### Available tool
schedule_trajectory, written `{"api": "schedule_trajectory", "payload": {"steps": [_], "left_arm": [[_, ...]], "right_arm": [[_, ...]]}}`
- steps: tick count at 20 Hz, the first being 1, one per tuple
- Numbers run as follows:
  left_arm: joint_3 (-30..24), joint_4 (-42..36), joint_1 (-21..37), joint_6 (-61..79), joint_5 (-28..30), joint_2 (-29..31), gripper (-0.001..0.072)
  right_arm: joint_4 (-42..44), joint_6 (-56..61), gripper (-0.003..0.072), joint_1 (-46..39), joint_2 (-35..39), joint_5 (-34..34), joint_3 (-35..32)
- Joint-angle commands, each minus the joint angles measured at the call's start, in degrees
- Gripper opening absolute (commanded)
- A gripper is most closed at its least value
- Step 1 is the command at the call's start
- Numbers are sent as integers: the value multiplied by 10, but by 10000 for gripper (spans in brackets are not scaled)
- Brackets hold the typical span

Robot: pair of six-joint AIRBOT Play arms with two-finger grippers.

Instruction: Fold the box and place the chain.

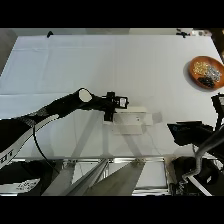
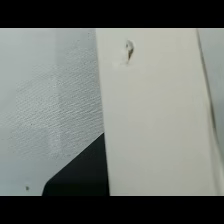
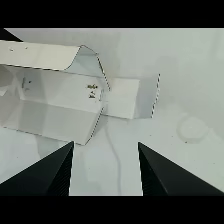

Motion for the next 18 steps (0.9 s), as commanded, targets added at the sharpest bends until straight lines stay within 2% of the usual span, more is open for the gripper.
{"api": "schedule_trajectory", "payload": {"steps": [1,4,8,18], "left_arm": [[1,-3,-2,-2,18,6,2],[1,-2,-1,-3,16,20,5],[1,-2,-1,-4,-17,13,5],[1,-2,-1,-16,-27,-2,12]], "right_arm": [[-1,0,449,0,1,0,0],[-2,0,449,0,-4,-2,0],[-2,0,449,0,-16,-2,0],[-3,0,449,0,-29,-3,0]]}}
